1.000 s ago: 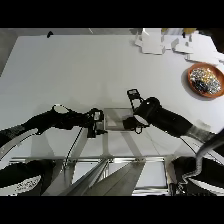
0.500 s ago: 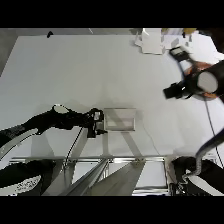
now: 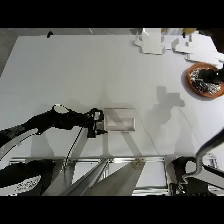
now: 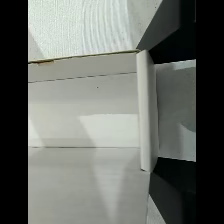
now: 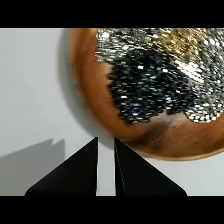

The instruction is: Fold the box and place the chain.

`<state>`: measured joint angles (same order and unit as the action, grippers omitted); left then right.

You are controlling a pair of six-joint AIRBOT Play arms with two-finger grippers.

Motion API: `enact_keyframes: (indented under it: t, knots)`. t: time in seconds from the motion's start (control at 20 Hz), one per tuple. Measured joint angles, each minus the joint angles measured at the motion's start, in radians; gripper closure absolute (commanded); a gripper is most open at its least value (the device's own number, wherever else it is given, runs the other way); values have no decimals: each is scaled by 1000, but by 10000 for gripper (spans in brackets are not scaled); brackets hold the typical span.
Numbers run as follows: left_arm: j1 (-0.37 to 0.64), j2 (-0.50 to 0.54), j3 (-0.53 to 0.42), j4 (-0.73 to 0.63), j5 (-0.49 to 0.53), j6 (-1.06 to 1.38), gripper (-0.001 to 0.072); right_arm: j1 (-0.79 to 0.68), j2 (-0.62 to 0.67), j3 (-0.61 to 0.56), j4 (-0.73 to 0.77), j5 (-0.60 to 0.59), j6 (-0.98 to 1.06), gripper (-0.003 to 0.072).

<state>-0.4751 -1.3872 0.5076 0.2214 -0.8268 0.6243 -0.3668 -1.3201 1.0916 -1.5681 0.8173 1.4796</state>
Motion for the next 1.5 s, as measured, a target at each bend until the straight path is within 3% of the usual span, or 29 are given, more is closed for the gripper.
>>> enact_keyframes:
  t: [0.1,0.2,0.75,1.05,1.2,1.25,1.5]
  knots:
    - [0,0,0,0,0,0,453,-42,-68,0,21,-46,-11,519]
    - [0,0,0,0,0,0,453,-67,-124,0,29,-84,-24,384]
    - [0,0,0,0,0,0,453,-94,-225,0,11,-223,-49,399]
    - [0,0,0,0,0,0,453,-94,-258,0,1,-247,-51,470]
    - [0,0,0,0,0,0,453,-94,-263,0,-2,-252,-51,567]
    - [0,0,0,0,0,0,453,-94,-264,0,-2,-252,-51,644]
    - [0,0,0,0,0,0,453,-94,-251,0,-3,-227,-61,671]
